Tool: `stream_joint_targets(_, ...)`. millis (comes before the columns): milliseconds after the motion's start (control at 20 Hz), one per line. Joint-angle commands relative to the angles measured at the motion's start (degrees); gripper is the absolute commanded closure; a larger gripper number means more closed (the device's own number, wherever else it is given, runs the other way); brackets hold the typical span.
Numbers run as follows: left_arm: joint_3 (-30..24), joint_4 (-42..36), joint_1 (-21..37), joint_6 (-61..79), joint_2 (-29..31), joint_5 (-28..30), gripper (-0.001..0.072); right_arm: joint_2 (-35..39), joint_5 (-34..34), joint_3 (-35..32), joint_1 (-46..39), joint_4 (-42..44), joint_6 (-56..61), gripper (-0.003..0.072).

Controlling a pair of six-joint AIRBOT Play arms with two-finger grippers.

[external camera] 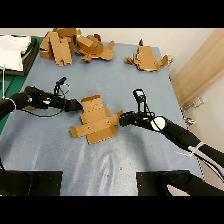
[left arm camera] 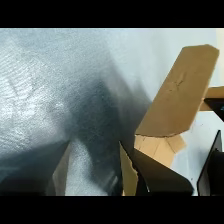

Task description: Fold the box.

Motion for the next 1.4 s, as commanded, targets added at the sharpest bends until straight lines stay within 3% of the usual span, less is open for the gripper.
stream_joint_targets(0, 0.7, 0.1, 1.5, -0.5, 0.0, -1.2, 0.0225, 0.0, 0.0, 0.0, 0.0, 0.0, 0.0, 0.0685)
stream_joint_targets(500, 1.2, 0.1, 2.8, 1.3, 0.0, -7.5, 0.0224, 0.0, 0.0, 0.0, 0.0, 0.0, 0.0, 0.0685)
stream_joint_targets(950, 1.8, -4.8, -2.4, 5.1, -0.6, -7.3, 0.0224, 0.0, 0.0, 0.0, 0.0, 0.0, 0.0, 0.0685)
stream_joint_targets(1350, 1.8, -5.0, -2.8, 5.8, -0.6, -7.4, 0.0225, 0.0, 1.0, 0.0, 0.0, 0.0, 0.0, 0.0685)
